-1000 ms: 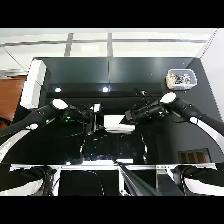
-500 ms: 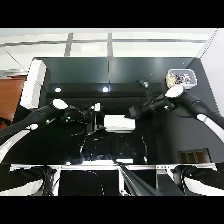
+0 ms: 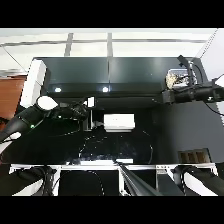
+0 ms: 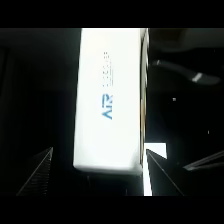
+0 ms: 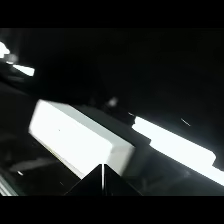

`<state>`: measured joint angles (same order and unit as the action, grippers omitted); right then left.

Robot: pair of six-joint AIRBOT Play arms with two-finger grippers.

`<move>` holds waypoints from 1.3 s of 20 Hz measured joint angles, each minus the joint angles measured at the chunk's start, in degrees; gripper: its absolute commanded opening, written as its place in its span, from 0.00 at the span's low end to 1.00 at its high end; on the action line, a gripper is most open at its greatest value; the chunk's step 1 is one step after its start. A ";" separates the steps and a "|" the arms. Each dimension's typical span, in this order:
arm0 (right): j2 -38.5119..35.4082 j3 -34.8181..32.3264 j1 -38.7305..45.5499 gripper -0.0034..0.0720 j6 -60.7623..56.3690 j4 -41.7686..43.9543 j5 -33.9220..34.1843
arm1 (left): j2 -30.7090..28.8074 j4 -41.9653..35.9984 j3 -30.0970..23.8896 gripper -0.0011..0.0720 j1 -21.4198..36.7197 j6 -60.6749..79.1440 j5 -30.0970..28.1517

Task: Fold the box and place the chain.

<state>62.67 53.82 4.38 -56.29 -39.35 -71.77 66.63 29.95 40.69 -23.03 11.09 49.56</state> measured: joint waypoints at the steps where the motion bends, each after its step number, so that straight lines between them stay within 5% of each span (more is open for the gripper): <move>1: -0.33 0.04 0.94 0.07 -0.15 -0.59 0.09 | -0.02 -0.68 0.70 0.99 -0.66 -1.18 -0.35; 8: -1.11 0.04 3.15 0.07 -0.59 -2.67 1.36 | 13.97 1.01 14.10 0.99 -9.51 -13.57 -1.49; 12: -1.16 0.04 3.32 0.07 -0.59 -4.33 1.33 | 21.00 4.24 20.68 0.99 -11.30 -20.39 4.28; 26: -1.16 0.04 3.39 0.07 0.52 -5.90 1.51 | 23.56 8.79 24.65 0.99 -11.93 -24.63 8.17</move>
<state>61.52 53.87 7.77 -55.77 -45.25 -70.26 90.19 38.74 65.34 -34.96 -13.54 57.74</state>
